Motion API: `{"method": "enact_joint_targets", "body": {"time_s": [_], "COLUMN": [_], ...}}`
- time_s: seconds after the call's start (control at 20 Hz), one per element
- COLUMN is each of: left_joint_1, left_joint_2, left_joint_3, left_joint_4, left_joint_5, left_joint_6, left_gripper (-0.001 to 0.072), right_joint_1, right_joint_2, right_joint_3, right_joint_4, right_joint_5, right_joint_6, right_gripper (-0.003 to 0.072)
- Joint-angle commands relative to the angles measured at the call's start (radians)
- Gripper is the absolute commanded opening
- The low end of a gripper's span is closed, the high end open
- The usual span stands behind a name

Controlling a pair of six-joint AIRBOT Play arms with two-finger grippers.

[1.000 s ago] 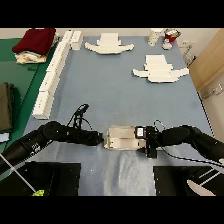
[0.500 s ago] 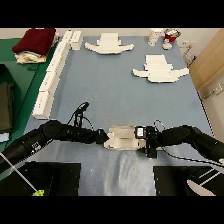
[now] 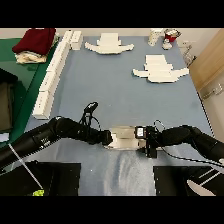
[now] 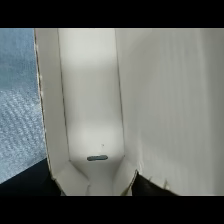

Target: Fold the box.

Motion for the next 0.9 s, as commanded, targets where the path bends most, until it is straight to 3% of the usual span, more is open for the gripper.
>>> {"method": "enact_joint_targets", "body": {"time_s": [0.0,0.2,0.3,0.35,0.5,0.85], "left_joint_1": [-0.102,-0.182,-0.209,-0.221,-0.245,-0.257], "left_joint_2": [-0.049,-0.132,-0.176,-0.195,-0.253,-0.372], "left_joint_3": [0.064,0.137,0.182,0.206,0.279,0.375], "left_joint_4": [0.166,0.234,0.309,0.358,0.491,0.515], "left_joint_5": [-0.002,-0.027,-0.083,-0.118,-0.240,-0.335], "left_joint_6": [-0.251,-0.383,-0.479,-0.519,-0.640,-0.680], "left_gripper": [0.0462,0.0461,0.0451,0.0404,0.0404,0.0404], "right_joint_1": [0.000,0.000,0.000,0.000,0.000,0.000], "right_joint_2": [0.001,0.001,0.001,0.001,0.001,0.001], "right_joint_3": [0.000,0.000,0.000,0.000,0.000,0.000], "right_joint_4": [0.000,0.000,0.000,0.000,0.000,0.000], "right_joint_5": [0.000,0.000,0.000,0.000,0.000,0.000], "right_joint_6": [0.000,0.000,0.000,0.000,0.001,0.000], "right_gripper": [0.0506,0.0506,0.0506,0.0506,0.0507,0.0506]}}
